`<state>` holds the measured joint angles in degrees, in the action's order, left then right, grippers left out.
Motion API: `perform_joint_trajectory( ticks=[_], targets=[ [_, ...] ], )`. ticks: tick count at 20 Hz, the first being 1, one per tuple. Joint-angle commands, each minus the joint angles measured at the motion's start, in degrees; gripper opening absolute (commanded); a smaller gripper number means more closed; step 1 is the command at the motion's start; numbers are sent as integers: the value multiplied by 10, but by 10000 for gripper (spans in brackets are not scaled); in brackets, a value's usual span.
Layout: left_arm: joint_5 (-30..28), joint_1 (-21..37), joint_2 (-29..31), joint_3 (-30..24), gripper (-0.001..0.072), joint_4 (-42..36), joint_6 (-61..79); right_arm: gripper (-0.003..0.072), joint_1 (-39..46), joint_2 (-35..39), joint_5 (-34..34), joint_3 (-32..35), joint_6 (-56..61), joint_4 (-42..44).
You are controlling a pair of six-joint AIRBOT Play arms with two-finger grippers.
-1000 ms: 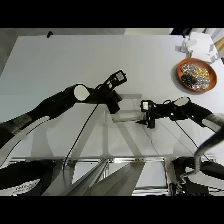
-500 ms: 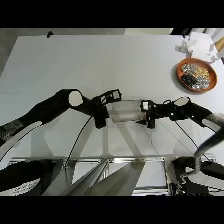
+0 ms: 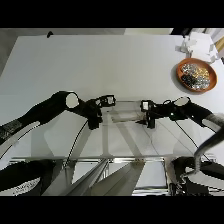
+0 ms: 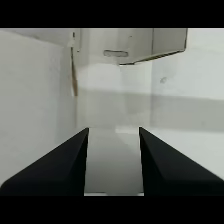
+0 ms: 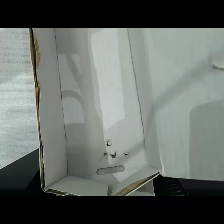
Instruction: Fold the box and place the chain.
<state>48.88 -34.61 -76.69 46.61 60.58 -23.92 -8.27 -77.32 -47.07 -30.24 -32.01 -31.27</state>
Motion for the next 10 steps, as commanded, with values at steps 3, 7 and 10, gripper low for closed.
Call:
perform_joint_trajectory(
  ticks=[3,7,10],
  targets=[
    [-96,3,-6,-1,394,-39,167,414,0,0,0,0,0,0],
    [-108,-2,-24,-1,389,-47,195,414,0,0,0,0,0,0],
    [-90,-13,-28,-1,298,-53,203,414,0,0,0,0,0,0]
  ],
)
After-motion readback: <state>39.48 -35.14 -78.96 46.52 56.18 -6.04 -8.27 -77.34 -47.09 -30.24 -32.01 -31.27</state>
